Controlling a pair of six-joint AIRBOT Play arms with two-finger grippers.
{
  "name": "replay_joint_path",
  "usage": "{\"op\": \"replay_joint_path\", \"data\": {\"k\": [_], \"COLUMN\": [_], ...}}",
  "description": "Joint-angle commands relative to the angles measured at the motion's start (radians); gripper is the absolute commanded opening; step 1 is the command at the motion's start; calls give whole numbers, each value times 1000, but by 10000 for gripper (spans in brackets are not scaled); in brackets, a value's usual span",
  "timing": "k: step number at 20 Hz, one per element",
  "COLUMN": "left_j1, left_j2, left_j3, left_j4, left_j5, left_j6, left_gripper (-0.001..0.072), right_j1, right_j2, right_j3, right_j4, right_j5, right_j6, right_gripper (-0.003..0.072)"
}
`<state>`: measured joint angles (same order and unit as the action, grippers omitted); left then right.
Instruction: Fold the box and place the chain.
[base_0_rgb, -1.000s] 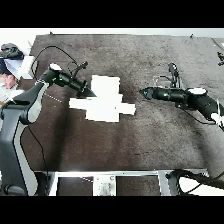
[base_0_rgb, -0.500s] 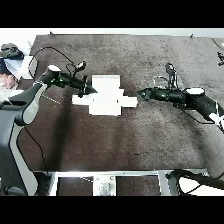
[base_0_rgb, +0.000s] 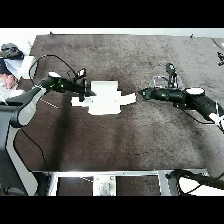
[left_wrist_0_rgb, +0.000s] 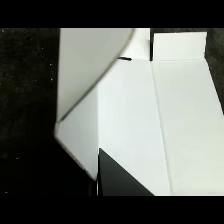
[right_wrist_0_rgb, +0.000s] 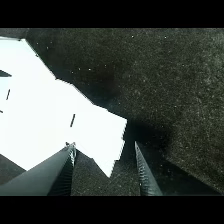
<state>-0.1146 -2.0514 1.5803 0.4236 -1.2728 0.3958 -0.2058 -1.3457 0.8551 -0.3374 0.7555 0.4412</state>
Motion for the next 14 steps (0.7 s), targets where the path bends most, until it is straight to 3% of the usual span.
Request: {"op": "replay_joint_path", "data": {"k": [1, 9, 14], "left_j1": [-1, -1, -1], "left_j2": [0, -27, -20], "left_j3": [-11, -12, -11], "left_j4": [3, 10, 9], "left_j5": [25, 33, 43], "left_j6": [63, 103, 103], "left_gripper": [11, 12, 12], "right_j1": [1, 1, 13], "right_j2": [1, 1, 1], "right_j3": [1, 1, 1], "right_j4": [0, 5, 12], "right_j5": [1, 35, 106], "right_j6": [0, -113, -339], "right_gripper": [431, 457, 458]}}
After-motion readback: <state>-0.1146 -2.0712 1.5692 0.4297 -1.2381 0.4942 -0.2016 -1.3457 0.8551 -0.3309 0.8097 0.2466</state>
